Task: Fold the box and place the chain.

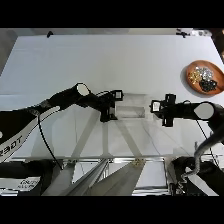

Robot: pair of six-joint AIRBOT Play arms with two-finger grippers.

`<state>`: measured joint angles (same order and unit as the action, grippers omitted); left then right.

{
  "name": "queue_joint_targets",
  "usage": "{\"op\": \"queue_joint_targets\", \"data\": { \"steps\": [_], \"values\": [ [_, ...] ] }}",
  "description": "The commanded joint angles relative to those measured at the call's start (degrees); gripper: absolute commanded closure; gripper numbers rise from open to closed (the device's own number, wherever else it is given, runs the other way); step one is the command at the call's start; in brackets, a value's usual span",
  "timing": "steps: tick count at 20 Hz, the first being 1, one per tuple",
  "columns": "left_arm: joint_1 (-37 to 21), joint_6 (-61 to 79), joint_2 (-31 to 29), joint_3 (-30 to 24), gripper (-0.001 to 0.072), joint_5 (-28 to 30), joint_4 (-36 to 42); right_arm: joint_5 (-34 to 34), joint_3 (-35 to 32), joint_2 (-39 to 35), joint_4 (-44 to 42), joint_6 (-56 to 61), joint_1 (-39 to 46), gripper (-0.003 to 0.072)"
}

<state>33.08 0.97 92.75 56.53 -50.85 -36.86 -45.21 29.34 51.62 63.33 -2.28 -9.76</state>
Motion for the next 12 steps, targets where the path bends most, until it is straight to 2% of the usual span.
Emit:
{"op": "queue_joint_targets", "data": {
  "steps": [1, 2, 4, 5, 12],
  "values": [
    [-0.02, 0.02, 0.02, 0.0, 0.0215, 0.02, -0.02, 3.78, -0.02, 6.47, -1.27, -5.77, -3.61, 0.0422],
    [-0.02, 0.02, 0.02, 0.0, 0.0215, 0.0, 0.0, 4.28, -0.02, 7.87, -1.29, -5.77, -4.48, 0.0424],
    [-0.02, 0.02, 0.02, 0.0, 0.0215, 0.02, 0.0, 4.31, -0.02, 9.81, -1.99, -7.08, -5.62, 0.0498],
    [-0.02, 0.02, 0.02, 0.0, 0.0215, 0.0, 0.0, 4.39, -0.02, 10.23, -3.06, -8.0, -5.64, 0.0509],
    [-0.02, 0.02, 0.02, 0.0, 0.0215, 0.0, 0.0, 6.27, -0.02, 10.54, -9.77, -8.74, -5.64, 0.0513]
  ]
}}
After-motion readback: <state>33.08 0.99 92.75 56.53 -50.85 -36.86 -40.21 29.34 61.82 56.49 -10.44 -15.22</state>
